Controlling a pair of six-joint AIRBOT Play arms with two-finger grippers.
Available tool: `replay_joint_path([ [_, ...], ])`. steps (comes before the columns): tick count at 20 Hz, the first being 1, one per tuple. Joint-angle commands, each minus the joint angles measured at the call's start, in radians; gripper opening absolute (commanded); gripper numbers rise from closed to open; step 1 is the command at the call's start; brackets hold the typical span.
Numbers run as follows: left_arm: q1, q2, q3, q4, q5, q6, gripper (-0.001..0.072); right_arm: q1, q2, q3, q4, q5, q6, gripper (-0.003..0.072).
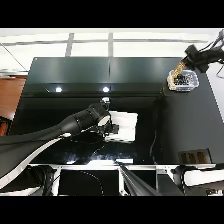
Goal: Fold the box and place the chain.
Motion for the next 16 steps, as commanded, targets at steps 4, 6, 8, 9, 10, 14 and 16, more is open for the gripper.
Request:
replay_joint_path([
  [4,0.000,0.000,0.000,-0.002,-0.001,0.000,0.0028,-0.004,0.280,0.006,0.082,0.174,-0.298,0.0043],
  [6,0.000,0.000,0.000,-0.002,-0.004,0.000,0.0028,0.009,0.381,0.000,0.107,0.246,-0.348,0.0043],
  [8,0.000,0.000,0.000,-0.003,-0.003,0.000,0.0028,0.022,0.472,-0.003,0.109,0.276,-0.352,0.0044],
  [9,0.000,0.000,0.000,-0.003,-0.003,0.000,0.0028,0.029,0.509,-0.004,0.108,0.310,-0.354,0.0043],
  [10,0.000,0.000,0.000,-0.003,-0.003,0.000,0.0028,0.040,0.550,-0.015,0.108,0.335,-0.355,0.0043],
  [14,0.000,0.000,0.000,-0.003,-0.003,0.000,0.0028,0.125,0.675,-0.094,0.113,0.434,-0.365,0.0043],
  [16,0.000,0.000,0.000,-0.002,-0.003,0.000,0.0027,0.188,0.704,-0.123,0.138,0.490,-0.388,0.0043],
])
